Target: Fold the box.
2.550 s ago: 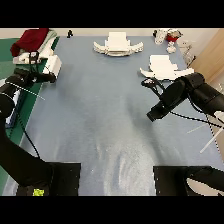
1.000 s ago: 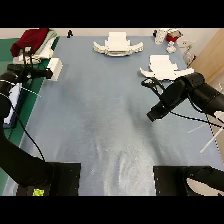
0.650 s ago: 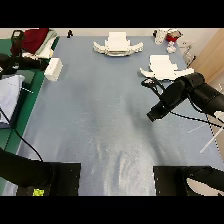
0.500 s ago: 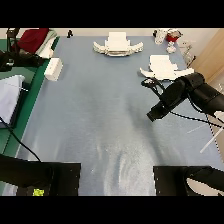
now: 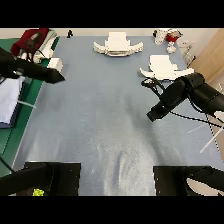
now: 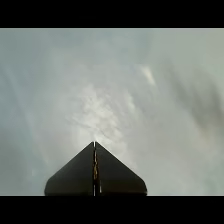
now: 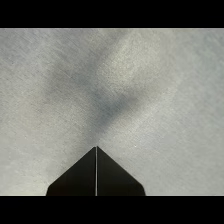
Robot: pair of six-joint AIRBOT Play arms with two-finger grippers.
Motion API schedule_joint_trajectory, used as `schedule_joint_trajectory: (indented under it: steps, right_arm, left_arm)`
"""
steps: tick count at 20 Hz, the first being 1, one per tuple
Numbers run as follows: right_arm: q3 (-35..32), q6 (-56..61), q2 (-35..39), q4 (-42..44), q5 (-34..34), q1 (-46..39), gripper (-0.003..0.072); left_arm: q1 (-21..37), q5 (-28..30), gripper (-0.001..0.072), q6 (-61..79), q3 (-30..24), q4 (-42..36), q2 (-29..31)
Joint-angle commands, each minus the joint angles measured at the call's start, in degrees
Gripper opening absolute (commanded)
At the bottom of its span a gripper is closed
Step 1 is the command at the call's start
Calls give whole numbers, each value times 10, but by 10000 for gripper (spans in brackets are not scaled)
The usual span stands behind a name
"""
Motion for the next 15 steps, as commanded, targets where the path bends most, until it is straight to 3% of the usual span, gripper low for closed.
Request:
schedule_joint_trajectory:
  steps: [1,3,6,10,15]
  right_arm:
    - [1,0,0,0,0,0,4]
    - [0,0,0,0,0,0,5]
    - [1,0,0,0,0,0,4]
    - [0,0,0,0,0,0,4]
    - [1,0,0,0,0,0,4]
  left_arm:
    - [-101,59,7,-70,-159,23,105]
    - [-166,111,8,-111,-237,22,140]
    - [-249,190,10,-148,-299,22,141]
    - [-308,275,13,-162,-307,15,116]
    - [-313,288,13,-162,-307,-6,114]
